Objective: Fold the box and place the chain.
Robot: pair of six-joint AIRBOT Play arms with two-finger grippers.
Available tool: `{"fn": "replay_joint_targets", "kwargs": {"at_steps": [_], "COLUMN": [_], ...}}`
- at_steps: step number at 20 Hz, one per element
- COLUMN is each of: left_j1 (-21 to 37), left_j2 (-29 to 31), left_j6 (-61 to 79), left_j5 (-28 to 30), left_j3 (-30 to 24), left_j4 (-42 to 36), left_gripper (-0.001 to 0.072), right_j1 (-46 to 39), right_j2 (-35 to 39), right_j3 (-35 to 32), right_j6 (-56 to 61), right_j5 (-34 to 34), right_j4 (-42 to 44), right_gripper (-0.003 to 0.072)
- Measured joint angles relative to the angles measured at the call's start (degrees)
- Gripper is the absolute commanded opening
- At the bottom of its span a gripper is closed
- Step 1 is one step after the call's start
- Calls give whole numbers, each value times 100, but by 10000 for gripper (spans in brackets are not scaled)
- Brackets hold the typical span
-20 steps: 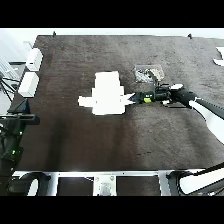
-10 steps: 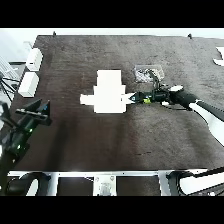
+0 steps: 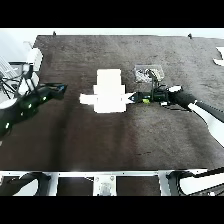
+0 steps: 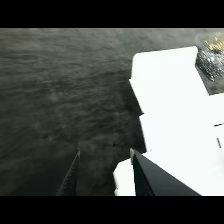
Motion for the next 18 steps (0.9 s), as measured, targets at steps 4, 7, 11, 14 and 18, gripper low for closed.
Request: {"fn": "replay_joint_targets", "kwargs": {"at_steps": [4, 7, 11, 14, 18], "left_j1": [-284, -538, -686, -734, -745], "left_j2": [-1375, -2142, -2990, -3576, -4221], "left_j6": [-520, -837, -1515, -2122, -3034], "left_j5": [-673, -870, -1274, -1921, -2691], "left_j3": [1449, 2312, 3407, 4295, 5348], "left_j4": [767, 1200, 1869, 2507, 3318], "left_gripper": [386, 387, 387, 387, 387], "right_j1": [2, 2, -4, -4, -4], "right_j2": [0, 2, 2, 2, 2], "right_j3": [-107, -116, -103, -98, -98], "right_j6": [9, -68, -212, -319, -437], "right_j5": [-98, -129, -160, -166, -181], "right_j4": [83, 101, 109, 116, 120], "right_gripper": [-3, -3, -3, -2, -1]}}
